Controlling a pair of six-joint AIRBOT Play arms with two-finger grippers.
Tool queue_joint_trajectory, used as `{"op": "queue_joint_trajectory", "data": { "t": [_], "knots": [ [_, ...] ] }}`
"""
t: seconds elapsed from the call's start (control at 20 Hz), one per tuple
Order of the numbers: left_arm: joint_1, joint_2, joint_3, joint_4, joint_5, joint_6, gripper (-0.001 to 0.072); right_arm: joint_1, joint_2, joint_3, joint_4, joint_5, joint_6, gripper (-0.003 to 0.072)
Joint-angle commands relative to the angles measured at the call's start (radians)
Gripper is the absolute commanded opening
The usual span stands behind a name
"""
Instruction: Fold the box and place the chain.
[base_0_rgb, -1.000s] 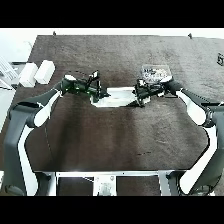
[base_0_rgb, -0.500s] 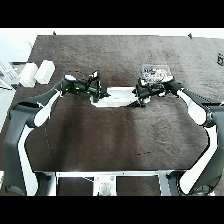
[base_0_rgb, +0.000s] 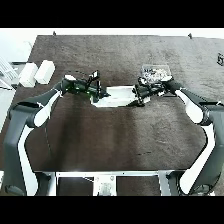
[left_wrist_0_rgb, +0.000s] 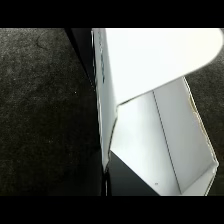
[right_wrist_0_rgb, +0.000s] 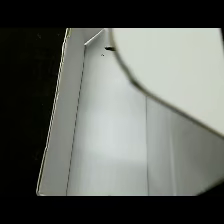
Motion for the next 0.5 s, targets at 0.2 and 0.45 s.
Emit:
{"op": "queue_joint_trajectory", "data": {
  "t": [0.2,0.45],
  "knots": [
    [0.001,0.001,0.000,0.000,-0.001,0.000,0.0022,-0.004,-0.029,0.031,0.025,0.044,0.042,0.0665],
    [0.001,0.000,0.000,0.000,-0.001,0.000,0.0022,0.000,-0.032,0.055,-0.035,0.043,0.073,0.0665]
  ]
}}
